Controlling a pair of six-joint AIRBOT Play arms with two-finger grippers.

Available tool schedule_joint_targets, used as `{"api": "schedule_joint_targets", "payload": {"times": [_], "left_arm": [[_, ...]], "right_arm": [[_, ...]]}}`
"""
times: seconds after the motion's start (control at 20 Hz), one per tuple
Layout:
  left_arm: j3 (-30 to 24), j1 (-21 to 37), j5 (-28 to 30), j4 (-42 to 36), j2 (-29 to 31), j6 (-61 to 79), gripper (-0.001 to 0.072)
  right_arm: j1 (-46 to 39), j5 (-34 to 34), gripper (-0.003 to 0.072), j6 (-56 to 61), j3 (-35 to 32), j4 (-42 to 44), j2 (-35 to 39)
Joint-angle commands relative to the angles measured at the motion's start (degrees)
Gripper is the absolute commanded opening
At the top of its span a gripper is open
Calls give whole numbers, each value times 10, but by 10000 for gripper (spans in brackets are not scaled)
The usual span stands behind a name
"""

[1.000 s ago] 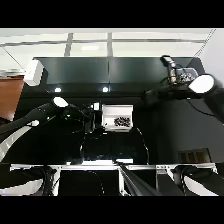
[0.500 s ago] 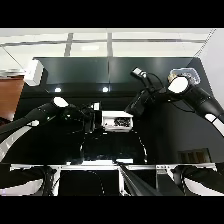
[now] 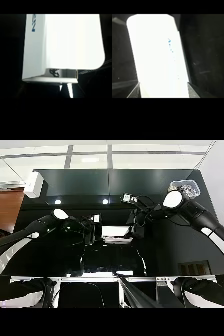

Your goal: Fold the box and place the chain.

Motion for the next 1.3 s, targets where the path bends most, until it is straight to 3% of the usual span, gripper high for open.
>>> {"api": "schedule_joint_targets", "payload": {"times": [0.0,0.3,0.55,0.85,1.0,1.25], "left_arm": [[0,0,0,0,0,0,401],[0,0,0,0,0,0,401],[0,0,0,0,0,0,401],[0,0,0,0,0,0,401],[0,0,0,0,0,0,401],[0,0,-1,0,0,0,401]], "right_arm": [[5,-10,713,-10,-1,-20,-6],[5,-5,712,-7,6,-13,-16],[3,61,713,106,81,-9,22],[-31,-39,713,107,56,12,-16],[-16,-2,712,107,53,7,-55],[-3,43,712,100,53,-15,-57]]}}
